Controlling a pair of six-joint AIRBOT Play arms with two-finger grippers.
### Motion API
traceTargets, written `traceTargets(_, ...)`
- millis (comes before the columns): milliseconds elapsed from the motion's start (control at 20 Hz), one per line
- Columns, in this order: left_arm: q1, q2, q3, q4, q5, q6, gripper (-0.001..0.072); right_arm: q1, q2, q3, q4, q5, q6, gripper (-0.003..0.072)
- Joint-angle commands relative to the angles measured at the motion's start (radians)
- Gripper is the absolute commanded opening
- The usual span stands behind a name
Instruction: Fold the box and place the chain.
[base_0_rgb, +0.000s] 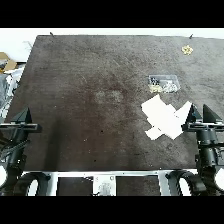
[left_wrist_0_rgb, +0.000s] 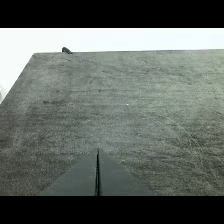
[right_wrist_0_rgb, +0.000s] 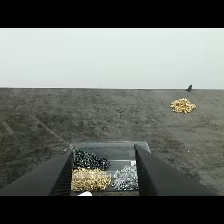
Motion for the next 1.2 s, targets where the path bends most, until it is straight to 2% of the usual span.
traceTargets(0, 0.0, 0.0, 0.001, 0.0, 0.0, 0.0, 0.0011, 0.0, 0.0, 0.001, 0.0, 0.0, 0.0, 0.0426)
traceTargets(250, 0.0, 0.0, 0.001, 0.0, 0.0, 0.0, 0.0011, 0.0, 0.0, 0.009, 0.012, 0.003, 0.027, 0.0426)
traceTargets(350, 0.0, 0.0, 0.001, 0.0, 0.0, 0.0, 0.0011, 0.0, -0.003, 0.03, 0.012, -0.04, 0.027, 0.0428)
traceTargets(400, 0.0, 0.0, 0.001, 0.0, -0.001, 0.0, 0.0011, 0.0, -0.015, 0.051, 0.011, -0.072, 0.026, 0.0465)
traceTargets(500, 0.0, 0.0, 0.001, 0.0, 0.0, 0.0, 0.0011, 0.0, -0.07, 0.116, 0.008, -0.106, 0.023, 0.0465)
traceTargets(700, 0.0, 0.0, 0.001, 0.0, 0.0, 0.0, 0.0011, -0.001, -0.317, 0.311, 0.007, -0.108, 0.021, 0.0465)
traceTargets(850, 0.0, 0.0, 0.001, 0.0, 0.0, 0.0, 0.0011, -0.03, -0.588, 0.51, 0.01, -0.101, -0.006, 0.0464)
traceTargets(900, 0.0, 0.0, 0.001, 0.0, 0.0, 0.0, 0.0011, -0.064, -0.679, 0.575, 0.013, -0.061, -0.005, 0.0464)
traceTargets(1000, 0.0, 0.0, 0.001, 0.0, 0.0, 0.0, 0.0011, -0.189, -0.865, 0.701, 0.011, 0.16, 0.019, 0.0462)
traceTargets(1050, 0.0, 0.0, 0.001, 0.0, 0.0, 0.0, 0.0011, -0.272, -0.961, 0.76, -0.002, 0.32, 0.074, 0.0455)
traceTargets(1150, 0.0, 0.0, 0.001, 0.0, 0.0, 0.0, 0.0011, -0.452, -1.139, 0.887, -0.18, 0.66, 0.322, 0.0455)
